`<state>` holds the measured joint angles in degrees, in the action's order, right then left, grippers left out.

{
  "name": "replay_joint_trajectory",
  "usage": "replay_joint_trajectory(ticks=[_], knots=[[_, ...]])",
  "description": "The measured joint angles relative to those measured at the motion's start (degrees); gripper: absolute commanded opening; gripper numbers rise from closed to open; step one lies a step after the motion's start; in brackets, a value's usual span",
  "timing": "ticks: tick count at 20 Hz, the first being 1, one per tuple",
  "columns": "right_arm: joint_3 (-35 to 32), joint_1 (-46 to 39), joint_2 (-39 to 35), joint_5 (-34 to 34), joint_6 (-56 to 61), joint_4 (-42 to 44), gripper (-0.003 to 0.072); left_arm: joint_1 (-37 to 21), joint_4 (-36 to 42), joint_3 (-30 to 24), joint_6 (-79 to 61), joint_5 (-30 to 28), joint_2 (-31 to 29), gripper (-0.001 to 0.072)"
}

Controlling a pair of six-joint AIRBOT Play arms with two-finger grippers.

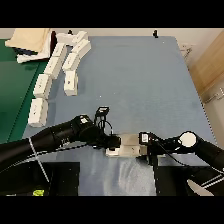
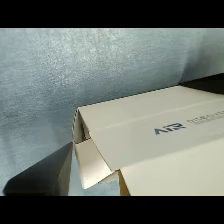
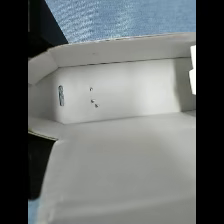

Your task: Fold the box.

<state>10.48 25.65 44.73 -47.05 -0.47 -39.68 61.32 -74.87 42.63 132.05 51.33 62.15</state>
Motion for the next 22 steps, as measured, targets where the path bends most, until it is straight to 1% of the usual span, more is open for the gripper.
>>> replay_joint_trajectory(ticks=[6, 10, 18, 19, 20, 21, 22], knots=[[0.00, 0.00, 0.00, 0.00, 0.00, 0.00, 0.0513, 2.82, -3.80, 4.07, 5.86, 3.96, 4.83, 0.0380], [0.00, 0.02, 0.00, 0.02, 0.00, 0.00, 0.0513, 3.65, -5.49, 5.55, 9.27, 7.23, 6.80, 0.0380], [0.02, 0.00, 0.00, 0.02, 0.00, 0.00, 0.0513, 5.66, -7.58, 9.90, 13.51, 10.01, 11.78, 0.0380], [0.00, 0.02, 0.00, 0.02, 0.00, 0.00, 0.0513, 5.90, -7.98, 10.49, 13.75, 10.32, 12.57, 0.0372], [0.00, 0.02, 0.00, 0.02, 0.00, 0.00, 0.0513, 6.14, -8.20, 10.99, 14.16, 10.62, 13.27, 0.0331], [0.00, 0.02, 0.00, 0.00, 0.00, 0.00, 0.0513, 6.38, -8.55, 11.43, 14.43, 10.80, 13.92, 0.0330], [0.00, 0.02, 0.00, 0.02, 0.00, 0.00, 0.0513, 6.69, -8.92, 11.76, 14.82, 10.95, 14.43, 0.0308]])
